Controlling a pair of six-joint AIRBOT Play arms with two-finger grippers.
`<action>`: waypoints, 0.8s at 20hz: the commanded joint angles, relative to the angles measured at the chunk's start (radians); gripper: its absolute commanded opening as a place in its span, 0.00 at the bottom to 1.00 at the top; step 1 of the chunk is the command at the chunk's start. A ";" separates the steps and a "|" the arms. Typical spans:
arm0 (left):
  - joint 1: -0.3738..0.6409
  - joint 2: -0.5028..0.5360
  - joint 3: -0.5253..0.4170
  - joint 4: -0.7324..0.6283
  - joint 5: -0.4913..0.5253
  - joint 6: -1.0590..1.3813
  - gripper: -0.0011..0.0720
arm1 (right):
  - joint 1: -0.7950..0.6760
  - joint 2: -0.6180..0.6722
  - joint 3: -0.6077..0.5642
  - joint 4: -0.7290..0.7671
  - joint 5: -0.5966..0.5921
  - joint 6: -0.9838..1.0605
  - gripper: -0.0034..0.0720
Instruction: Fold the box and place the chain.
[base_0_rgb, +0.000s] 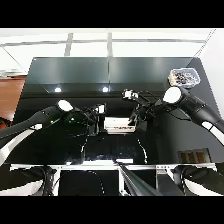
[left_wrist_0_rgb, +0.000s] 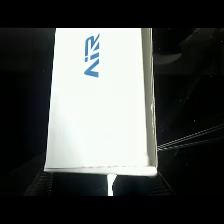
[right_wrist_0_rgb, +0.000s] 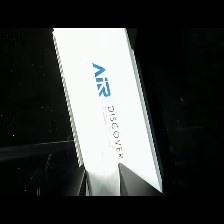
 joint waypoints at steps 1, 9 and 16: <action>0.001 0.000 0.000 0.002 0.002 0.000 0.57 | 0.000 0.000 0.000 -0.002 0.016 0.000 0.33; 0.000 0.000 0.000 0.002 0.001 0.000 0.57 | 0.000 0.000 0.000 -0.002 0.005 0.000 0.49; 0.001 0.000 0.000 0.002 0.001 0.000 0.57 | -0.065 0.049 0.072 0.009 0.106 0.376 0.13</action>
